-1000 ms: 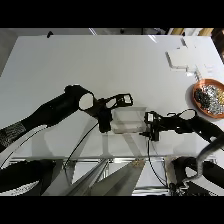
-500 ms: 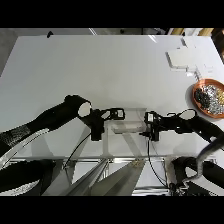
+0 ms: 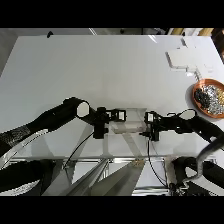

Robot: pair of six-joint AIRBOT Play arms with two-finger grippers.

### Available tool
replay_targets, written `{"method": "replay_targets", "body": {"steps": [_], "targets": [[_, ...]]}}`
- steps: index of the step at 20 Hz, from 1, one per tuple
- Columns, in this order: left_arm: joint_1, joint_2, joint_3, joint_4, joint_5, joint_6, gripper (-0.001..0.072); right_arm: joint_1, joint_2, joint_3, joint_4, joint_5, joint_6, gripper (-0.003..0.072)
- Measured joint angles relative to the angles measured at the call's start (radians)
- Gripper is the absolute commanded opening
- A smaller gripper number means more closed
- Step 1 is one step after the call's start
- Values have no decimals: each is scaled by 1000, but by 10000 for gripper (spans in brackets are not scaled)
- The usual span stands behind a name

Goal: Fold the box and place the chain.

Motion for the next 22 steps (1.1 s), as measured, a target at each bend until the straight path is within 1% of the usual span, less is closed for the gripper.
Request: {"method": "replay_targets", "body": {"steps": [4, 6, 7, 15, 16, 17, 18, 22], "targets": [[0, 0, -16, -29, 38, 28, 386, 0, 0, 0, 0, 0, 0, 396], [0, -1, -26, -37, 45, 34, 322, 0, 0, 0, 0, 0, 0, 396], [0, -1, -30, -45, 48, 38, 313, 0, 0, 0, 0, 0, 0, 396], [-5, -2, -40, -113, 79, 59, 310, 0, 0, 0, 0, 0, 0, 396], [-8, -2, -40, -120, 86, 60, 302, 0, 0, 0, 0, 0, 0, 396], [-11, -2, -40, -128, 93, 68, 234, 0, 0, 0, 0, 0, 0, 396], [-13, -2, -40, -138, 97, 76, 203, 0, 0, 0, 0, 0, 0, 396], [-17, -3, -40, -166, 118, 101, 203, 0, 0, 0, 0, 0, 0, 396]]}}
